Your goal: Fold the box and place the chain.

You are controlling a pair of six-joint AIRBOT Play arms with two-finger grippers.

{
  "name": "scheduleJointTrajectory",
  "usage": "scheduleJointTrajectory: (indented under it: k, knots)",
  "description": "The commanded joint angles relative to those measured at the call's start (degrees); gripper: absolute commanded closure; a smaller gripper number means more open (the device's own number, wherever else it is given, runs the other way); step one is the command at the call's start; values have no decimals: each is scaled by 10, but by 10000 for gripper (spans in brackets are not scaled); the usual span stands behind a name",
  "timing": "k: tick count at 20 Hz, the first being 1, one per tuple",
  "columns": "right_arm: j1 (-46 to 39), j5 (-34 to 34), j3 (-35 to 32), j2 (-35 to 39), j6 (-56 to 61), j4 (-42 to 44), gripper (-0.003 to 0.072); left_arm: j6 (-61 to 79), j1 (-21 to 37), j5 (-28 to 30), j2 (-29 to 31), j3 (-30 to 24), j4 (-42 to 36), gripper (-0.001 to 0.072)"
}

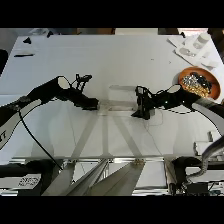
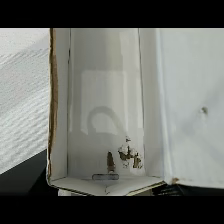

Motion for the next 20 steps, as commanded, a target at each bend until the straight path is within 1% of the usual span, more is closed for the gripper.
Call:
scheduleJointTrajectory:
  k: [1, 7, 11, 14, 17, 20]
  knots:
    - [0, 0, 0, 0, 0, 0, 289, 11, -3, -9, -3, 0, -25, 703]
    - [0, 0, 0, 0, 0, 0, 289, 25, 10, -13, 17, 0, -35, 703]
    - [0, 0, 0, 0, 0, 0, 289, 62, 26, -28, 40, 0, -97, 703]
    - [0, 0, 0, 0, 0, 0, 289, 87, 27, -45, 43, 0, -134, 703]
    - [0, 0, 0, 0, 0, 0, 289, 95, 27, -45, 43, 0, -136, 700]
    - [0, 0, 0, 0, 0, 0, 289, 79, 39, -31, 44, 0, -103, 704]
